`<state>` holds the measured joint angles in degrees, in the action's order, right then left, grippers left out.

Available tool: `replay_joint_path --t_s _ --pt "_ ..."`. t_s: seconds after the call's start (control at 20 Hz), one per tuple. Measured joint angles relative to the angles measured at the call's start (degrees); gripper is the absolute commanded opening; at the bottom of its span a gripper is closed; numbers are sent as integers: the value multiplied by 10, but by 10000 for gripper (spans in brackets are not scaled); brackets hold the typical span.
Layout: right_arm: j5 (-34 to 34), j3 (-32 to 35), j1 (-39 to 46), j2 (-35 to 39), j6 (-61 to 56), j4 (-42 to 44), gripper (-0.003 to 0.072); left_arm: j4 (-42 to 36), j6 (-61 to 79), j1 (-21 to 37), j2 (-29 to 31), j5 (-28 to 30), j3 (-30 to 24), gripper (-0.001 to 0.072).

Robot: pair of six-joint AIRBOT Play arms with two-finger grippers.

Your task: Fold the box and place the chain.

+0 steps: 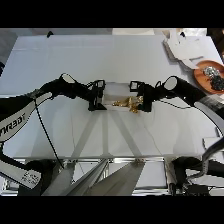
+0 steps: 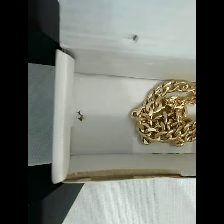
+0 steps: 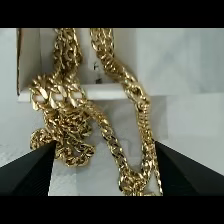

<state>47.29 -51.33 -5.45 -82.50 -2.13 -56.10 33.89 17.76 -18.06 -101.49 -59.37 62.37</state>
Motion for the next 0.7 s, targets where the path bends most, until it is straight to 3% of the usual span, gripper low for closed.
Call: replay_joint_path --t_s 0.25,0.55,0.65,0.7 --pt "-25 0 0 -7 42 36 683 0 0 0 0 0 0 412" --pt "-2 9 0 -22 53 46 677 0 0 0 0 0 0 412" --pt "2 18 0 -24 55 43 599 0 0 0 0 0 0 412" --pt "4 24 0 -24 55 41 514 0 0 0 0 0 0 412"
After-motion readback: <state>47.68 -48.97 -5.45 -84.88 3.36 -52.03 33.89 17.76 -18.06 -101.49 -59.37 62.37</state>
